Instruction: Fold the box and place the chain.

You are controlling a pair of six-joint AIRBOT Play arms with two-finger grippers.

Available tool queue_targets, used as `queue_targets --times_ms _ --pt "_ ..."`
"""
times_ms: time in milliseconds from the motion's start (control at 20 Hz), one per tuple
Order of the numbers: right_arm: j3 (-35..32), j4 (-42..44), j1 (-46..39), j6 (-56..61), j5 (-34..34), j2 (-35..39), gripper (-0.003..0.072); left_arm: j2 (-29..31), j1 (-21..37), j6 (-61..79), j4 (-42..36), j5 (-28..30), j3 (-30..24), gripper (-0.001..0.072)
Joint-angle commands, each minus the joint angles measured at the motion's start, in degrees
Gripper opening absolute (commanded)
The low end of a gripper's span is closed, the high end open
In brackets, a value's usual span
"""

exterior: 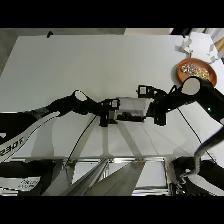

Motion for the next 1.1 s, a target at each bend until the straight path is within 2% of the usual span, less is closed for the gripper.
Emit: queue_targets --times_ms 0,150,250,300,550,900,1050 --pt "-2.5 -1.8 -2.8 -1.4 -0.1 0.3 0.0017 0.0 0.0 0.0 0.0 0.0 0.0 0.0031" --pt "-6.6 -2.3 -3.0 -3.8 -5.1 0.3 0.0022 0.0 0.0 0.0 0.0 0.0 0.0 0.0031" --pt "-9.2 -0.1 -3.0 -8.7 -7.9 0.3 0.0138 0.0 0.0 0.0 0.0 0.0 0.0 0.0031" --pt "-10.1 0.9 -3.0 -10.4 -9.0 0.3 0.0142 0.0 0.0 0.0 0.0 0.0 0.0 0.0031" --pt "-10.8 4.3 -3.0 -11.1 -13.3 0.2 0.0136 0.0 0.0 0.0 0.0 0.0 0.0 0.0031" --pt "-10.8 7.4 -3.0 -14.1 -12.9 0.2 0.0114 0.0 0.0 0.0 0.0 0.0 0.0 0.0031" --pt "-10.8 7.4 -3.0 -15.0 -12.9 0.2 0.0035 0.0 0.0 0.0 0.0 0.0 0.0 0.0031"
